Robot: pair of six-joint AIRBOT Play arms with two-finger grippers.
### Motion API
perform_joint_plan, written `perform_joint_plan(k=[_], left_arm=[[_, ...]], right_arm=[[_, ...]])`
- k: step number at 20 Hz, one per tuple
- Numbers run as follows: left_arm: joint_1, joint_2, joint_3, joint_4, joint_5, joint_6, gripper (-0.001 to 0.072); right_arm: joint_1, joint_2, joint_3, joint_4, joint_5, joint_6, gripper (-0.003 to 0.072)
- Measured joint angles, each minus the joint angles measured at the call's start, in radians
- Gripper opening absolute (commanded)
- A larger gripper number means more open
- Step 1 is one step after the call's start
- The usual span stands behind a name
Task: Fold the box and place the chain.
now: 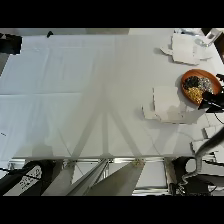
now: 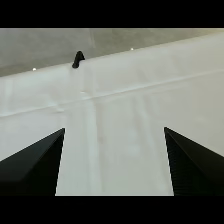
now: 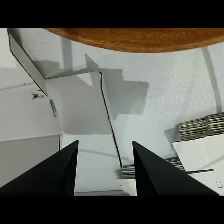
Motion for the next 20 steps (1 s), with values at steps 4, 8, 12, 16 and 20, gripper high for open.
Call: perform_joint_plan(k=[4, 8, 12, 16, 20], left_arm=[[0.0, 0.0, 0.0, 0.0, 0.0, 0.0, 0.0698], [0.0, 0.0, 0.0, 0.0, 0.0, 0.0, 0.0698], [0.0, 0.0, 0.0, 0.0, 0.0, 0.0, 0.0698], [0.0, 0.0, 0.0, 0.0, 0.0, 0.0, 0.0698], [0.0, 0.0, 0.0, 0.0, 0.0, 0.0, 0.0698]], right_arm=[[0.0, -0.053, 0.003, -0.005, 0.007, -0.019, 0.0173], [0.0, -0.08, 0.004, -0.005, -0.003, -0.085, 0.0011], [0.0, -0.083, 0.004, 0.015, -0.034, -0.178, 0.0009], [0.022, -0.032, 0.004, 0.074, -0.061, -0.267, 0.0007], [0.064, 0.055, 0.004, 0.196, -0.106, -0.315, 0.0007]])
